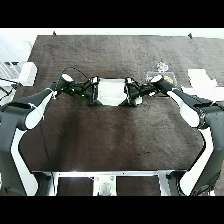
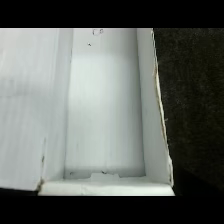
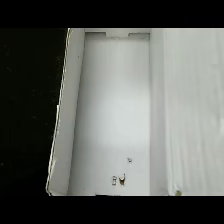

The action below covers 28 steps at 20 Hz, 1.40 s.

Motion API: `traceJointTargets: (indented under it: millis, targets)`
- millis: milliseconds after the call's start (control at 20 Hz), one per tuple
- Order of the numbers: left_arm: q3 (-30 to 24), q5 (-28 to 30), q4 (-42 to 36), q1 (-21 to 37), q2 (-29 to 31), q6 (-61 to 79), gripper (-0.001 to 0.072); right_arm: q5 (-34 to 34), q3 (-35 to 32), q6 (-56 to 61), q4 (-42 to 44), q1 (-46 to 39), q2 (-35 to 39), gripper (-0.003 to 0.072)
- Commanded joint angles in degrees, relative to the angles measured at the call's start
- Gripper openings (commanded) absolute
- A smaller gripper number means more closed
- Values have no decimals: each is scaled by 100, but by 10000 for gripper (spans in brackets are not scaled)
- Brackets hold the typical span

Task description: Fold the box and place the chain.

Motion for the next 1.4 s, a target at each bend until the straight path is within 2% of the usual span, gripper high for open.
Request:
traceJointTargets:
  millis: [0,450,500,550,800,1100,1300,1350]
  targets:
    - [2,4,0,0,-4,2,476,2,2,2,0,4,-2,557]
    - [2,2,-4,0,-4,4,476,-7,4,20,7,-4,4,563]
    - [2,2,-7,0,-4,2,476,35,2,24,2,-17,9,673]
    - [2,2,-7,0,-4,2,476,52,2,33,-4,-42,9,720]
    - [2,-2,-4,0,-4,2,476,66,2,181,-11,-291,177,720]
    - [2,-2,-7,0,-4,2,476,70,2,922,-387,-780,916,720]
    - [2,-2,-4,0,-4,2,476,382,2,1283,-260,-997,1425,719]
    - [2,-2,-4,0,-4,2,476,562,2,1362,-57,-953,1449,690]
